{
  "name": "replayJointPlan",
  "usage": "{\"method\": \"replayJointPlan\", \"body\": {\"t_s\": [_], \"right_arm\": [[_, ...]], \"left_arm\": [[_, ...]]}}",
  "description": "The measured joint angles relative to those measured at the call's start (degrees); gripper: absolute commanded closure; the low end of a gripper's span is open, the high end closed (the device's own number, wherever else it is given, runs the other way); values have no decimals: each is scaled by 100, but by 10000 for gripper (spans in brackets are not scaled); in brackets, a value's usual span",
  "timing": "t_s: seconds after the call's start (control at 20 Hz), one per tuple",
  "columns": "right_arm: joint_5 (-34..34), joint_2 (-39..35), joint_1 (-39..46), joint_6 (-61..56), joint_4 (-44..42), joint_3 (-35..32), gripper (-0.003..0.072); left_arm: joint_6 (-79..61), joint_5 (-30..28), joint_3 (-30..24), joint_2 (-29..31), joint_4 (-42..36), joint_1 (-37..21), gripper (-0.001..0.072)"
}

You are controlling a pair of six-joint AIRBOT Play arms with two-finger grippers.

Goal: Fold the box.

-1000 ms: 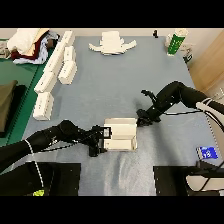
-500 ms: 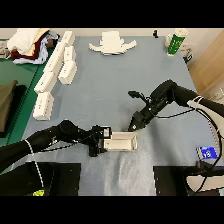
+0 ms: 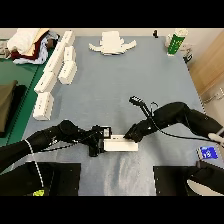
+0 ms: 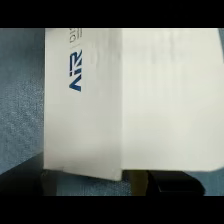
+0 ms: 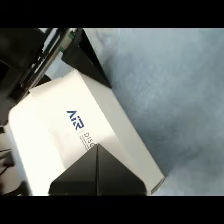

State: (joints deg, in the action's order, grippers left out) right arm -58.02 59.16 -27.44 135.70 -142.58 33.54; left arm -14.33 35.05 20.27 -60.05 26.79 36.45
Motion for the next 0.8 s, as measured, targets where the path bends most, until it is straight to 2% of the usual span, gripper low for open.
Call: {"method": "replayJointPlan", "body": {"t_s": [0.2,0.4,0.5,0.75,0.8], "right_arm": [[1268,-997,-717,382,66,-492,687],[2374,-1340,-1547,562,667,-675,685],[2680,-1325,-1856,616,1038,-708,645],[2990,-1215,-2490,1047,1563,-737,645],[3016,-1147,-2555,1102,1652,-739,596]], "left_arm": [[2,0,0,0,-2,0,231],[2,0,0,0,-2,0,230],[2,0,0,0,-2,0,230],[0,0,0,0,0,0,230],[0,0,0,0,0,0,230]]}}
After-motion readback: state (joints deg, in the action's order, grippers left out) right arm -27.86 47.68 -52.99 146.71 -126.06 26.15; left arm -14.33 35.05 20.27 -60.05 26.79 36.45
